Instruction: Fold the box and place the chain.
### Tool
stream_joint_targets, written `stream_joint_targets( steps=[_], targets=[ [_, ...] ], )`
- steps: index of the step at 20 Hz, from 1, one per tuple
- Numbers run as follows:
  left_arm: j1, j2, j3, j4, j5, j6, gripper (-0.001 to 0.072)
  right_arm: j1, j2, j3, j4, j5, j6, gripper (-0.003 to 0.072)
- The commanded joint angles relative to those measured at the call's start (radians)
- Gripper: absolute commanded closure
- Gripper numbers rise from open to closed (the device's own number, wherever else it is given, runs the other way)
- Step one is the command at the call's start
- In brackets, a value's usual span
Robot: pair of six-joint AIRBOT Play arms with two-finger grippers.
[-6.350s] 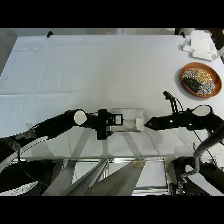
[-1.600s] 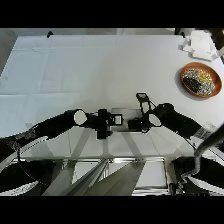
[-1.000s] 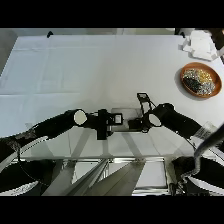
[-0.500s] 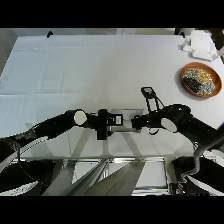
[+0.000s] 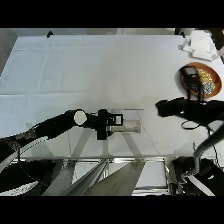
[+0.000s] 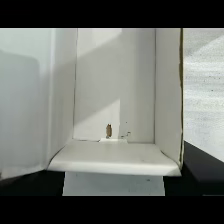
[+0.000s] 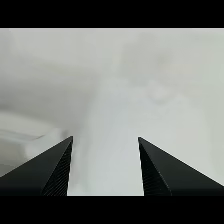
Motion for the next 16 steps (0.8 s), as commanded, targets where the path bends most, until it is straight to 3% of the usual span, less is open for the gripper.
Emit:
stream_joint_targets(
  steps=[1,3,6,10,16],
  targets=[
    [0.0,0.0,0.0,0.0,0.0,0.0,0.0362,-0.323,-0.02,0.082,-0.002,0.042,-0.221,0.0231],
    [0.0,0.0,0.0,0.0,0.0,0.0,0.0362,-0.462,-0.106,0.126,0.027,0.0,-0.288,0.0238],
    [0.0,0.0,0.0,0.0,0.0,0.0,0.0362,-0.529,-0.301,0.192,0.022,-0.11,-0.316,0.0288],
    [0.0,0.0,0.0,0.0,0.0,0.0,0.0362,-0.595,-0.631,0.382,0.019,-0.065,-0.318,0.0287],
    [0.0,0.0,0.0,0.0,0.0,0.0,0.0362,-0.597,-0.943,0.64,-0.096,-0.06,-0.258,0.0288]
  ],
)
